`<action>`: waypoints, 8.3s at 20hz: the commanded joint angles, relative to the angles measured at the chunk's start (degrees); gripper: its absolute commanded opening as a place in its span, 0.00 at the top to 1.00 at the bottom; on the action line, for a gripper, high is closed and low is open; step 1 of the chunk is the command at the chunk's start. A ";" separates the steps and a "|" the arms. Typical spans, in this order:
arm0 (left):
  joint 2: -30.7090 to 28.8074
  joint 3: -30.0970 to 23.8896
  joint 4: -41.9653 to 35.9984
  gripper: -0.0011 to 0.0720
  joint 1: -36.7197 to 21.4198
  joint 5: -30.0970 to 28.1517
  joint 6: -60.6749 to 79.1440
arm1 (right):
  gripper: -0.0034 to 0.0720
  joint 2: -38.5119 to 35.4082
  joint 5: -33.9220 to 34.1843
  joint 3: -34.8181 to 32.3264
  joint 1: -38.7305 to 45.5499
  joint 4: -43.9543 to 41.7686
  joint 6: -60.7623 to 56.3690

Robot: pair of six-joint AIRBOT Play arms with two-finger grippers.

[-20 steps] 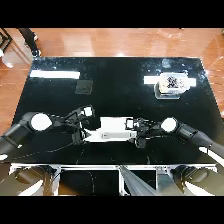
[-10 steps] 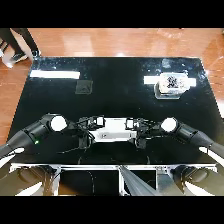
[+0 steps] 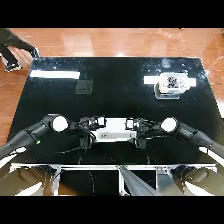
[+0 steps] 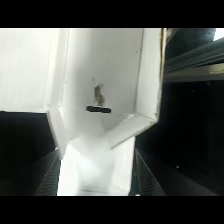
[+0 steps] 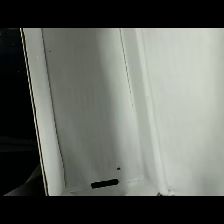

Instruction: Fold the box and place the chain.

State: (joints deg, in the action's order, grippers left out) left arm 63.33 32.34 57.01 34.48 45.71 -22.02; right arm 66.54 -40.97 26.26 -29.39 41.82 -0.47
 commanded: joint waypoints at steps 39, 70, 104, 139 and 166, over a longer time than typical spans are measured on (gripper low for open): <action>2.38 0.81 -8.37 0.75 3.37 -7.78 3.76 | 0.85 -0.02 0.02 -0.02 -0.02 0.00 0.00; -14.03 -5.22 9.60 0.95 -32.17 16.46 -61.79 | 0.85 -0.02 0.02 -0.02 -0.02 0.00 0.00; 4.04 -0.90 -25.57 0.19 -17.73 18.64 -45.03 | 0.85 -0.02 0.02 -0.02 -0.02 0.00 0.00; 2.97 6.54 -4.61 0.33 1.22 5.07 -77.44 | 0.85 -0.02 0.00 -0.02 -0.02 0.02 0.00; 6.97 17.38 23.10 0.36 17.29 6.19 -111.08 | 0.85 -0.02 0.00 -0.02 -0.02 0.04 0.02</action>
State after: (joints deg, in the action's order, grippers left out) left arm 69.30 48.14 79.66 50.87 51.31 -131.39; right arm 66.54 -40.95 26.26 -29.39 41.85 -0.47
